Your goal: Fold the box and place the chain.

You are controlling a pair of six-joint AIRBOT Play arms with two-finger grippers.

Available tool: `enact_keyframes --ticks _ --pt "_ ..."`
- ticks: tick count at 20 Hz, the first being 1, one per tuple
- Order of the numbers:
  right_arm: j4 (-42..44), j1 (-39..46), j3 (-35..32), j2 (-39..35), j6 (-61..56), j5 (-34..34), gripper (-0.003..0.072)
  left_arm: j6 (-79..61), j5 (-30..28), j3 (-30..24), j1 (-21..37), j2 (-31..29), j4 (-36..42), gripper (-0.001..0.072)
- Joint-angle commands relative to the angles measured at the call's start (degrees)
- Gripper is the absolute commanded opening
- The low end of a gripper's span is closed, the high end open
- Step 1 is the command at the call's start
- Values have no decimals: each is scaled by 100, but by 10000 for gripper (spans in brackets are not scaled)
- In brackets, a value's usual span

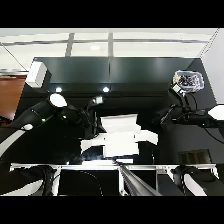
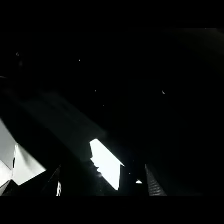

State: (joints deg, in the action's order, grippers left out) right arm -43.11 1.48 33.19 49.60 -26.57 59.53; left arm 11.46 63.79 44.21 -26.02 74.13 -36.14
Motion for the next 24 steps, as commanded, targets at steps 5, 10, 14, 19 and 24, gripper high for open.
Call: enact_keyframes --ticks 5,10,14,19,24 --pt "-448 -293 81 -4 713 70 622 -1097 -1974 -9 -772 278 -518 19" --pt "-649 -315 -118 -2 769 184 622 -1088 -1849 -9 -767 461 -520 19" --pt "-647 -315 -542 -4 883 240 623 -1080 -1703 -9 -767 494 -520 20" --pt "-651 -409 -962 -2 953 234 623 -901 -1679 -9 -767 564 -374 19" --pt "-647 -1460 -1263 -2 1169 -389 623 -903 -1679 -9 -767 568 -389 19"
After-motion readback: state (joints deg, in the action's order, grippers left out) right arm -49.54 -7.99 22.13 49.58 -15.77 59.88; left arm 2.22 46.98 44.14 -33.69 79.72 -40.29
